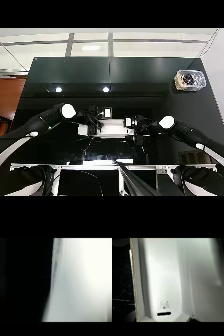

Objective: Fold the box and place the chain.

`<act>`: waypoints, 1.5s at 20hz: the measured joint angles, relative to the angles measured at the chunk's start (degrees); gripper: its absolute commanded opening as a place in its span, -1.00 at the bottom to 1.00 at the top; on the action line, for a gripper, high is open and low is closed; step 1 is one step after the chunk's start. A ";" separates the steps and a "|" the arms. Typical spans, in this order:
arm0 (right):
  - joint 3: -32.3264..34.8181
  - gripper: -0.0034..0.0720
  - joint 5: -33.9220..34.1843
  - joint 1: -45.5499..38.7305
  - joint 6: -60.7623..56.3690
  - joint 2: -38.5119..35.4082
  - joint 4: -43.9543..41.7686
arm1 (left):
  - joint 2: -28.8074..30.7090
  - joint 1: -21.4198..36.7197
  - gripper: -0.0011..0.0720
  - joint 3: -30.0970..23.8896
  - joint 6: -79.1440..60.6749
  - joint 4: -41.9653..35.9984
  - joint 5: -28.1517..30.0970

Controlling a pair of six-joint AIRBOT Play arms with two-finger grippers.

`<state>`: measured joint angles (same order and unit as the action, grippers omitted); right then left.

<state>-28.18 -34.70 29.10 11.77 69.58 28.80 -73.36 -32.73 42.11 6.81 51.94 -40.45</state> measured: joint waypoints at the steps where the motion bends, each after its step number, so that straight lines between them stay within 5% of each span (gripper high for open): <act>1: 0.00 0.35 0.00 0.00 0.00 0.00 0.00 | 0.46 0.00 0.12 0.72 1.11 0.79 -0.74; 4: -0.02 0.35 0.00 0.00 0.02 0.00 0.00 | 3.32 0.00 -0.02 3.15 7.78 6.03 -4.42; 6: 0.00 0.35 0.00 0.00 0.02 0.00 0.00 | 6.36 0.00 -0.59 4.22 13.92 10.84 -8.22; 8: 0.00 0.35 0.00 0.00 0.02 0.00 0.00 | 9.70 0.07 -0.89 4.79 22.71 16.70 -12.39; 13: 0.00 0.35 0.00 0.00 0.04 0.00 0.00 | 14.51 0.83 -0.89 3.67 51.56 24.83 -24.26; 16: 0.00 0.35 0.02 0.00 0.04 0.00 0.02 | 15.23 0.87 -0.90 -0.74 55.45 12.00 -26.25; 19: 0.00 0.35 0.02 0.00 0.04 0.00 0.02 | 15.45 0.90 -0.89 -4.79 50.23 -4.48 -18.78; 23: 0.00 0.35 0.00 0.00 0.04 0.00 0.02 | 14.93 0.90 -0.89 -7.04 42.86 -19.54 -0.55; 24: 0.00 0.35 0.02 0.00 0.04 0.00 0.00 | 14.45 0.90 -0.89 -7.26 41.75 -21.73 3.67; 26: 0.00 -0.24 0.02 0.00 0.04 0.00 0.02 | 12.85 0.90 -0.89 -7.48 40.04 -23.91 10.45; 30: 0.00 -0.28 0.02 0.00 0.04 0.00 0.02 | 8.50 0.76 -0.90 -6.12 38.49 -21.94 14.16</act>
